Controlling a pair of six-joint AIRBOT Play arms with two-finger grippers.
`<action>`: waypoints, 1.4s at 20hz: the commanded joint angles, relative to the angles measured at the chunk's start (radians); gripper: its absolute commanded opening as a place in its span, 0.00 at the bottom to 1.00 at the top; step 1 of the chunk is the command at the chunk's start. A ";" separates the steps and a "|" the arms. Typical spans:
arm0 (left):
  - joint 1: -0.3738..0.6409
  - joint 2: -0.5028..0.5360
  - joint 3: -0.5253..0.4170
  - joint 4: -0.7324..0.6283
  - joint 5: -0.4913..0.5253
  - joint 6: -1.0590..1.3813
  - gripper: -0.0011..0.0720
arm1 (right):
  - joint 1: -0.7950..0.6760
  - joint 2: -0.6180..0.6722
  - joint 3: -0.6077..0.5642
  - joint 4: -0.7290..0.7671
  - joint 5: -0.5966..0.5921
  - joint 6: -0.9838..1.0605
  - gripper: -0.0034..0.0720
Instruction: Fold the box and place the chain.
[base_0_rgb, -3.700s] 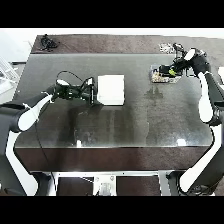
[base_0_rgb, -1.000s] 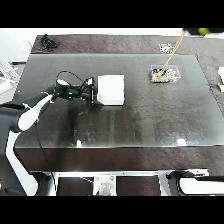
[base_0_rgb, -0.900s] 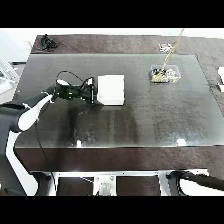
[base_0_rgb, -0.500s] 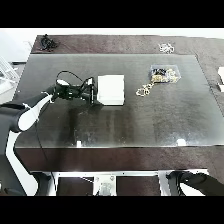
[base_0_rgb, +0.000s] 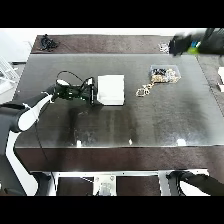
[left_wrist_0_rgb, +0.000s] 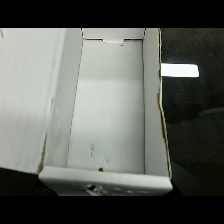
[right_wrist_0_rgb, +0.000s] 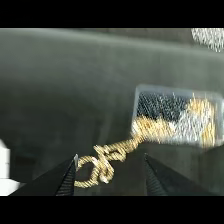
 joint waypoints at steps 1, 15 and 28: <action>0.001 0.001 0.000 0.000 0.000 0.001 0.75 | -0.151 -0.131 -0.188 0.138 -0.158 0.066 0.80; 0.001 0.001 0.000 0.000 0.000 0.000 0.75 | -0.074 -0.482 -0.175 0.314 -0.271 0.033 0.90; 0.001 0.001 0.000 0.000 0.000 0.000 0.75 | -0.052 -0.602 -0.148 0.291 -0.133 0.033 0.44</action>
